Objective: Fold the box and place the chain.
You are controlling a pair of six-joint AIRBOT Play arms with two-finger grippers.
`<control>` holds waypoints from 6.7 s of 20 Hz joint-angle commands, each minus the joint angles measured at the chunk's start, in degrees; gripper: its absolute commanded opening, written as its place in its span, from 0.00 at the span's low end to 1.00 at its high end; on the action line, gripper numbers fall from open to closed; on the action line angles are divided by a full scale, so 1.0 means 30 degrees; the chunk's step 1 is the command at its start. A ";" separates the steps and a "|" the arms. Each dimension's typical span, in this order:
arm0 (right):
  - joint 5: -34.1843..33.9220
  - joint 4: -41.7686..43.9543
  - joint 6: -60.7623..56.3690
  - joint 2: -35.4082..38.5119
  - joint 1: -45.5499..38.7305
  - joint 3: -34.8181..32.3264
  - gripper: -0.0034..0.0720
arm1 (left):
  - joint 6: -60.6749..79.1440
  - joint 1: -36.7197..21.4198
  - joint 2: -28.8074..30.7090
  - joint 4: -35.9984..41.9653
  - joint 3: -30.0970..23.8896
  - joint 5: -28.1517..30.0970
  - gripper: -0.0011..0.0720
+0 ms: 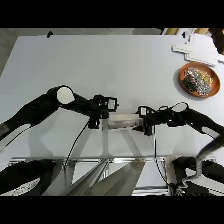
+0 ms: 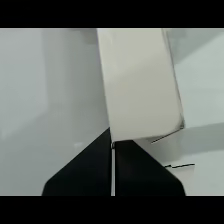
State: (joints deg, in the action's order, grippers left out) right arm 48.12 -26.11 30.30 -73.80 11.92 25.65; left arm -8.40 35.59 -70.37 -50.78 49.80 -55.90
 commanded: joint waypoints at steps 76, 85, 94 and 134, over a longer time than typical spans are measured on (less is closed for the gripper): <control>-0.0372 0.0000 -0.0080 0.0015 -0.0007 0.0000 0.53 | -0.5683 -0.0998 -0.2091 -0.0576 0.0007 0.2113 0.68; -0.0335 0.0000 -0.0080 0.0015 -0.0007 0.0000 0.53 | -0.3978 -0.0066 -0.3861 0.0648 0.0007 0.3803 0.40; 0.0175 0.0466 -0.0095 0.0262 -0.0007 0.0000 0.96 | -0.1297 -0.0051 -0.3861 0.0933 0.0015 0.4277 0.02; 0.0131 0.0117 -0.0153 -0.0168 0.0000 0.0000 0.72 | -0.2353 -0.0087 -0.4342 0.0204 0.0627 0.2404 0.02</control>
State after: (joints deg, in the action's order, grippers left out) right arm 48.60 -25.65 29.82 -74.26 11.88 25.65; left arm -15.42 35.38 -83.35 -50.02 51.62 -48.90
